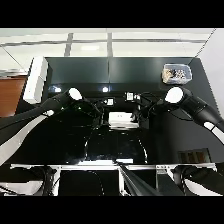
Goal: Fold the box and place the chain.
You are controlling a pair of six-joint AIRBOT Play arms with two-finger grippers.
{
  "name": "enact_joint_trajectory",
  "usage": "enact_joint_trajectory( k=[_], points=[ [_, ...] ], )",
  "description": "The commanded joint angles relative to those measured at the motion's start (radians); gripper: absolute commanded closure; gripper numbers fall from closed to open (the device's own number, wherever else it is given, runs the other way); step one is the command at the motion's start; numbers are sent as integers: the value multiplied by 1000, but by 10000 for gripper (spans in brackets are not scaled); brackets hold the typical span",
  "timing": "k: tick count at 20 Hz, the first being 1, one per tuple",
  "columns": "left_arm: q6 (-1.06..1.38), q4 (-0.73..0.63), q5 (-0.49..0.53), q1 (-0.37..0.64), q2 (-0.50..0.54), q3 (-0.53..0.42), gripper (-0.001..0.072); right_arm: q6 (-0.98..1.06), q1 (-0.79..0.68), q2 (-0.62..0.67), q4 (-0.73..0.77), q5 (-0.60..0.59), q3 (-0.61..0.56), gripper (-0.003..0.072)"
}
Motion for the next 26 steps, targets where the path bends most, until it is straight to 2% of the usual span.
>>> enact_joint_trajectory(
  k=[1, 4, 7, 11, 12, 13, 14, 18, 21, 26],
  points=[
    [0, 0, 1, 0, -1, 0, 244, 23, 0, -8, -22, 2, -3, 479],
    [0, 0, 3, 0, -1, 0, 244, 28, 0, -10, -22, 6, -31, 480],
    [0, 0, 2, 0, -1, 0, 244, 121, -2, 6, -25, 51, -14, 483],
    [0, 0, 3, 1, -1, 0, 243, 537, -78, 67, 16, 165, 25, 493],
    [0, 0, 4, 1, -1, 0, 244, 647, -94, 66, 38, 190, 21, 642],
    [0, 0, 4, 1, -1, 0, 244, 713, -100, 66, 63, 191, 5, 668],
    [0, 0, 4, 1, -1, 0, 244, 736, -99, 63, 95, 168, -15, 669],
    [0, 0, 4, 1, -1, 0, 244, 736, -97, 11, 406, -64, -118, 669],
    [0, 0, 4, 1, -1, 0, 244, 728, -97, -55, 427, -128, -122, 669],
    [0, 0, 3, 1, -1, 0, 243, 741, -97, -129, 362, -102, -122, 669]
  ],
)
